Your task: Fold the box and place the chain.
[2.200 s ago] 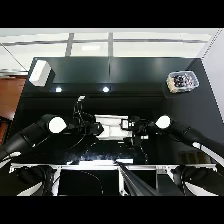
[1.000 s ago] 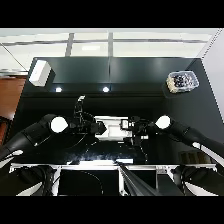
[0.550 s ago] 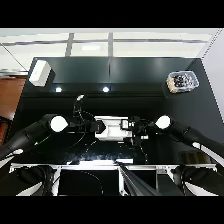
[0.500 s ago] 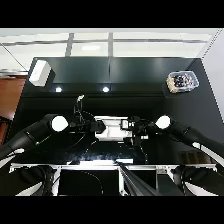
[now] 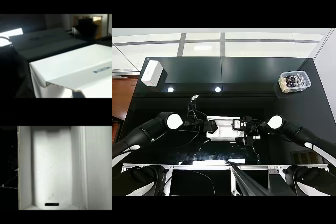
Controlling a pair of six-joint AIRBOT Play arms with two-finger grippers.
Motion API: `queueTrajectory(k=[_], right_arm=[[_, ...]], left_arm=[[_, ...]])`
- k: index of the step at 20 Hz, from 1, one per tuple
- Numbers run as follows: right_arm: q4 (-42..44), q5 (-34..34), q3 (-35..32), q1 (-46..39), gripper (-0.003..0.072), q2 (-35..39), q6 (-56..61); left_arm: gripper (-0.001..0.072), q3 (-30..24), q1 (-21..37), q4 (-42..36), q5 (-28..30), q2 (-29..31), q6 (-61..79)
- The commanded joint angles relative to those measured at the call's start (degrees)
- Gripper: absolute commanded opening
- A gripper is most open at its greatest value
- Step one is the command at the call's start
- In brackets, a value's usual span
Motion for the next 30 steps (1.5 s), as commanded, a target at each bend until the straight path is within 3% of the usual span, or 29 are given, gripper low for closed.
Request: queueTrajectory(k=[1, 4, 8, 12, 16, 17, 19, 20, 30], right_arm=[[0.02, 0.02, -0.02, 0.04, 0.0400, -0.02, 0.02], [0.00, 0.00, -0.02, 0.04, 0.0400, -0.02, 0.02], [0.00, 0.00, -0.02, 0.04, 0.0400, -0.02, 0.02], [0.00, 0.00, -0.02, 0.04, 0.0400, -0.02, 0.02], [0.00, 0.00, -0.02, 0.04, 0.0400, -0.02, 0.02], [0.00, 0.00, -0.02, 0.04, 0.0400, -0.02, 0.02], [0.00, 0.00, -0.02, 0.04, 0.0400, -0.02, 0.02], [0.00, 0.00, -0.02, 0.04, 0.0400, -0.02, 0.02], [0.00, 0.00, -0.02, 0.04, 0.0400, -0.02, 0.02]], left_arm=[[0.0493, 2.80, -2.01, 10.34, -5.92, -0.26, -9.25], [0.0492, 5.38, -5.60, 16.83, -8.96, -0.87, -16.31], [0.0492, 8.00, -9.20, 17.57, -9.70, -2.93, -22.27], [0.0487, 11.67, -11.72, 17.40, -14.82, -6.40, -22.95], [0.0484, 12.37, -12.35, 20.31, -14.78, -6.99, -27.52], [0.0460, 12.37, -12.35, 21.49, -14.91, -6.99, -28.81], [0.0293, 12.37, -12.35, 22.34, -14.45, -6.99, -29.33], [0.0268, 12.37, -12.35, 22.84, -14.25, -7.04, -29.83], [0.0268, 14.01, -13.05, 26.88, -14.21, -10.58, -36.59]])
